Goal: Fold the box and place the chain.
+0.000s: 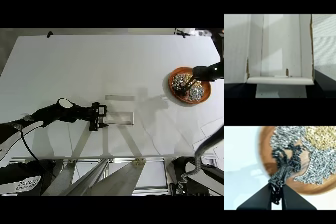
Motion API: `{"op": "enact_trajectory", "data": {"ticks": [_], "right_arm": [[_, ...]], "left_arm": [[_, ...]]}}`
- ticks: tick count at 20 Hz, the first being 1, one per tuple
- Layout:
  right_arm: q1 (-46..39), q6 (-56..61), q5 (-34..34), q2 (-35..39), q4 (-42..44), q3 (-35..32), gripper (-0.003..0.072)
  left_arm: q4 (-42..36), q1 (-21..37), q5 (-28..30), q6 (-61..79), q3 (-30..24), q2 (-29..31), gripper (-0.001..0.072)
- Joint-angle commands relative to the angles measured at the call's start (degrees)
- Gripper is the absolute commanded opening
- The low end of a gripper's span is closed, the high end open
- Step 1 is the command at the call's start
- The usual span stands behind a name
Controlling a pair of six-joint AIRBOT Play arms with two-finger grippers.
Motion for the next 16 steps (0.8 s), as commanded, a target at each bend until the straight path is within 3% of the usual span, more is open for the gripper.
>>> {"op": "enact_trajectory", "data": {"ticks": [1, 9, 16], "right_arm": [[4.79, -0.17, 1.81, 7.67, 0.04, 0.07, 0.0006], [19.23, 3.23, 2.01, 21.57, -0.31, 0.07, 0.0006], [30.56, 4.85, 7.13, 25.03, -0.37, 0.04, 0.0006]], "left_arm": [[0.0, 0.0, 0.02, 0.02, 0.04, -0.02, 0.0209], [0.0, 0.0, 0.02, 0.02, 0.04, -0.02, 0.0209], [0.0, 0.0, 0.0, 0.02, 0.04, -0.02, 0.0209]]}}
